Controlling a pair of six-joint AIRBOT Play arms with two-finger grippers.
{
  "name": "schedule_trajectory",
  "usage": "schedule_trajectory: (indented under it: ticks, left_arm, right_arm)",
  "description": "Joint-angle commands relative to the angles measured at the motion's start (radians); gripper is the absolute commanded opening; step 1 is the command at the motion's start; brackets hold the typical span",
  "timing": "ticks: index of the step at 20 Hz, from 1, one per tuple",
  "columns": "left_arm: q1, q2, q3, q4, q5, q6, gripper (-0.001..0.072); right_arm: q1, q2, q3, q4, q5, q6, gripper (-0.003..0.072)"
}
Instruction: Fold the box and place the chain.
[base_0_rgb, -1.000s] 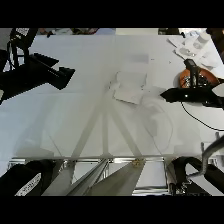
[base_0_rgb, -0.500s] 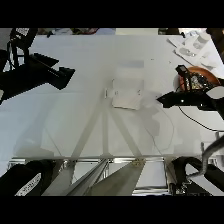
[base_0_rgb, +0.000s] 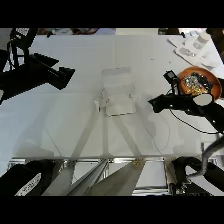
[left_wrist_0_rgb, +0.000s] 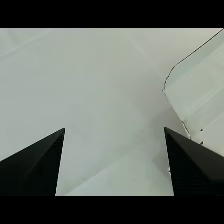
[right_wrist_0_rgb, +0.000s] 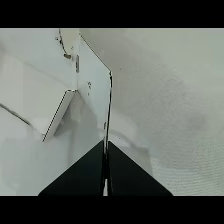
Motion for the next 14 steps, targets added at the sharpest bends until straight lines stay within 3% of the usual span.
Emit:
schedule_trajectory:
  ticks: [1, 5, 14]
  left_arm:
    - [0.0, 0.001, 0.0, 0.0, 0.0, 0.0, 0.0695]
    - [0.0, 0.001, 0.0, 0.0, 0.0, 0.0, 0.0695]
    - [0.0, 0.0, 0.0, 0.0, 0.001, 0.0, 0.0695]
  right_arm:
    - [0.012, -0.008, -0.025, 0.032, -0.052, 0.0, 0.0009]
    - [0.012, -0.011, -0.108, 0.089, -0.119, 0.0, 0.0008]
    - [0.012, -0.01, -0.108, 0.082, -0.121, -0.001, 0.0011]
